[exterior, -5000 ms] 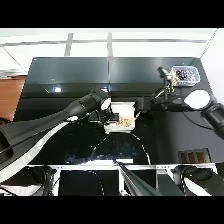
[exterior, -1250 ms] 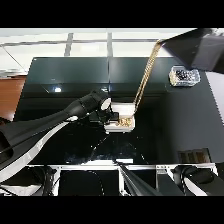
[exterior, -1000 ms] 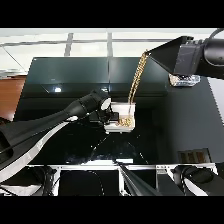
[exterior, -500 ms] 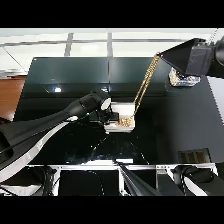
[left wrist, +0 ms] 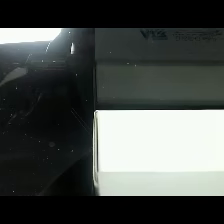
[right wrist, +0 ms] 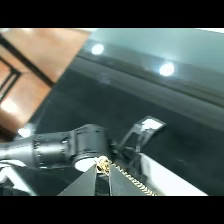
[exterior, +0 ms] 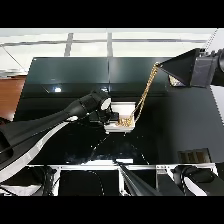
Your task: Fold the box and place the chain.
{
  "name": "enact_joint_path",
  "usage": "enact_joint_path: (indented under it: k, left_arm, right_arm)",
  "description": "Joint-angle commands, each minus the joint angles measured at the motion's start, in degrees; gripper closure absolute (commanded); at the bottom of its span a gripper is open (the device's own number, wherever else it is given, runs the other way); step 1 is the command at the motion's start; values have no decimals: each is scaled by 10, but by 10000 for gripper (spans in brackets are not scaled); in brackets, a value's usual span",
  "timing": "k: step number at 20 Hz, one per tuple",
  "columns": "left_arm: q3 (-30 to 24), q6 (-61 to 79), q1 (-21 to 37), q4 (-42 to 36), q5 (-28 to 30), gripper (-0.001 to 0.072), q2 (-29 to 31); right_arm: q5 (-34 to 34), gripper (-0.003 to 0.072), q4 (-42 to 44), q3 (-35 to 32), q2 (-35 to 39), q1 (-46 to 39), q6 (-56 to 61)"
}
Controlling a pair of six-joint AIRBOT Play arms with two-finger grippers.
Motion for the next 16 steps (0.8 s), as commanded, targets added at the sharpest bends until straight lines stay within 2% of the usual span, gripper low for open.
enact_joint_path:
  k: [1,5,8,13,16]
  left_arm:
    - [0,0,1,0,2,679,0]
    - [0,0,1,0,2,679,0]
    - [0,0,1,0,1,679,0]
    - [0,0,0,0,1,679,0]
    - [0,0,0,0,1,679,0]
  right_arm:
    - [-3,671,54,0,0,2,-12]
    - [-10,671,50,-3,-14,29,-12]
    - [-19,671,45,-35,-25,40,-14]
    - [-46,671,22,-167,-26,40,-7]
    - [-143,670,20,-278,-26,40,-7]
